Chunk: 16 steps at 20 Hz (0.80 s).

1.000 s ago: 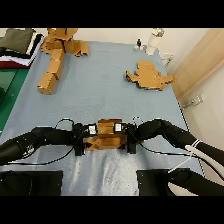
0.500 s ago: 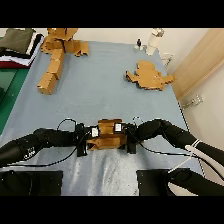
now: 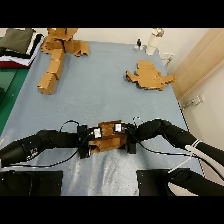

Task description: Fold the box.

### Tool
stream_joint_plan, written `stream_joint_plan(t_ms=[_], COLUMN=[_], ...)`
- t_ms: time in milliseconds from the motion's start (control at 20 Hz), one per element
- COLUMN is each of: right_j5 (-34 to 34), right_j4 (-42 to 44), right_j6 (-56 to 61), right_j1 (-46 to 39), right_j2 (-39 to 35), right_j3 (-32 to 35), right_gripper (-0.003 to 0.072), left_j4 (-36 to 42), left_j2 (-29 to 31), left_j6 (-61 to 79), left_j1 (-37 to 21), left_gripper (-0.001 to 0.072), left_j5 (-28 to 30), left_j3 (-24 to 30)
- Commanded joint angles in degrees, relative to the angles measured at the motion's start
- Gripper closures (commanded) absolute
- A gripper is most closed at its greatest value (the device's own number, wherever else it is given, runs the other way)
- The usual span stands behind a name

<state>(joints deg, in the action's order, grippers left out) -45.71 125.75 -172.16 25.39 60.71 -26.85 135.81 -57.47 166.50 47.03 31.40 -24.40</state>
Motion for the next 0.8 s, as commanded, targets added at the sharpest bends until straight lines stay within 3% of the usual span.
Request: stream_joint_plan(t_ms=[0,350,750], right_j5=[0.0,0.0,0.0], right_j4=[0.0,0.0,0.0], right_j6=[0.1,0.1,0.1], right_j1=[0.0,0.0,0.0], right_j2=[0.0,0.0,0.0], right_j3=[0.0,0.0,0.0], right_gripper=[0.0086,0.0085,0.0086], left_j4=[-2.3,-3.6,-2.1], left_j2=[0.0,0.1,0.0], left_j6=[-3.0,-4.0,-4.1], left_j1=[-0.4,-2.4,-2.0], left_gripper=[0.0364,0.0364,0.0364], left_j5=[1.2,6.4,3.3], left_j3=[-0.1,-0.1,-0.4])
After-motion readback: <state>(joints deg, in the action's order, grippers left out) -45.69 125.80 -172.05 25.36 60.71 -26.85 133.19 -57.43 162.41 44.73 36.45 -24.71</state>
